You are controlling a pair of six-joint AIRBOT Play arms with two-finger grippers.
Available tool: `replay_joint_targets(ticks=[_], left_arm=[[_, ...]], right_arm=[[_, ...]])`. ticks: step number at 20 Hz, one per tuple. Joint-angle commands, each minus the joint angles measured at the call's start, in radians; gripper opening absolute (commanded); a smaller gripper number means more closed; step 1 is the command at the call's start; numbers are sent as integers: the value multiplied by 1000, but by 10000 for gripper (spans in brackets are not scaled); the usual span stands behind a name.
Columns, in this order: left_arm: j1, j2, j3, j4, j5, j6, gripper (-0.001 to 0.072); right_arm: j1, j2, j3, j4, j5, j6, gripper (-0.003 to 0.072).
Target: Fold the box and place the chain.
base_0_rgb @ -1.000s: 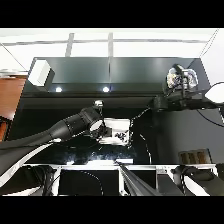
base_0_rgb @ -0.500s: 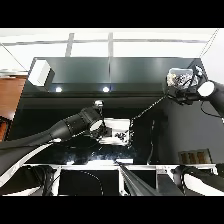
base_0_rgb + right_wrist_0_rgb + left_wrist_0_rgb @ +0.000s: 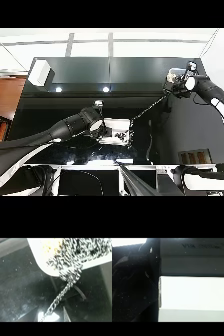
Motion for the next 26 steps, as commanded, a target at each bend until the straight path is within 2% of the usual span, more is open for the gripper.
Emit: replay_joint_targets(ticks=[1,6,13,14,15,16,19,21,26], left_arm=[[0,0,0,0,1,0,32],[0,0,0,0,0,0,32],[0,0,0,0,0,0,32],[0,0,0,0,0,0,32],[0,0,0,0,0,0,32],[0,0,0,0,0,0,32],[0,0,0,0,0,0,32],[0,0,0,0,-1,0,32],[0,0,0,0,-2,0,32]], right_arm=[[53,-23,21,-214,-15,166,338],[61,-82,76,-261,70,271,338],[59,-125,95,-256,93,297,337],[59,-127,95,-253,92,297,307],[59,-127,95,-253,92,296,237],[59,-127,95,-253,92,272,130],[53,-127,95,-248,100,232,132],[49,-127,98,-232,131,225,18],[49,-117,124,-183,171,151,17]])
